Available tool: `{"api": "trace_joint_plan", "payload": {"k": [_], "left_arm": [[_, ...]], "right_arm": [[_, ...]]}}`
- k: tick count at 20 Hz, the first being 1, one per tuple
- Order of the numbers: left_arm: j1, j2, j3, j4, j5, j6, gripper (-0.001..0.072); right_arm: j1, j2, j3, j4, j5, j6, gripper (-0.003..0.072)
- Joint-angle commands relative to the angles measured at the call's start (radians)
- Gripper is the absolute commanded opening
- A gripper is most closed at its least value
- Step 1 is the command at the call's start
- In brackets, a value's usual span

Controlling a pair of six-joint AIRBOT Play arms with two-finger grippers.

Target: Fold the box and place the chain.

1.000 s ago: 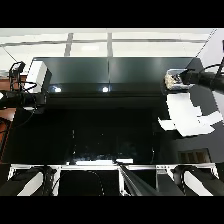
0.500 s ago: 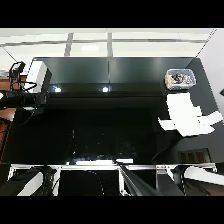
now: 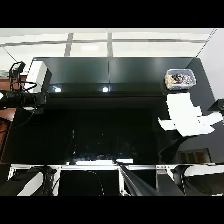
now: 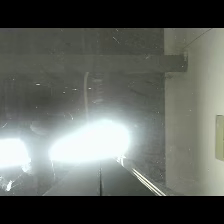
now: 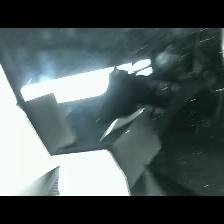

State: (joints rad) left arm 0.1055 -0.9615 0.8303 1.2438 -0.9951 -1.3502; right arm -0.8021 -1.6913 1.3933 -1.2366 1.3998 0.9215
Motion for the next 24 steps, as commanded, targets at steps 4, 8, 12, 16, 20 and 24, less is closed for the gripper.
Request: {"api": "trace_joint_plan", "payload": {"k": [4, 8, 12, 16, 20, 24], "left_arm": [[0.000, -0.001, 0.000, 0.000, 0.001, 0.000, 0.0024], [0.000, -0.001, 0.000, 0.000, 0.000, 0.000, 0.0023], [-0.001, -0.001, 0.000, 0.000, 0.000, 0.000, 0.0023], [-0.001, -0.002, 0.000, -0.002, -0.007, 0.000, 0.0024], [-0.001, -0.013, -0.001, -0.085, -0.006, 0.001, 0.0023], [-0.016, -0.054, -0.001, -0.204, -0.001, 0.005, 0.0024]], "right_arm": [[0.018, 0.057, -0.066, -0.060, 0.066, -0.014, 0.0468], [0.022, 0.164, -0.121, -0.033, 0.043, -0.013, 0.0016], [0.058, 0.328, -0.190, 0.200, -0.010, -0.014, 0.0016], [0.217, 0.504, -0.324, 0.455, -0.092, -0.012, 0.0017], [0.447, 0.644, -0.519, 0.553, -0.179, 0.020, 0.0017], [0.682, 0.736, -0.803, 0.745, -0.445, 0.010, 0.0016]]}}
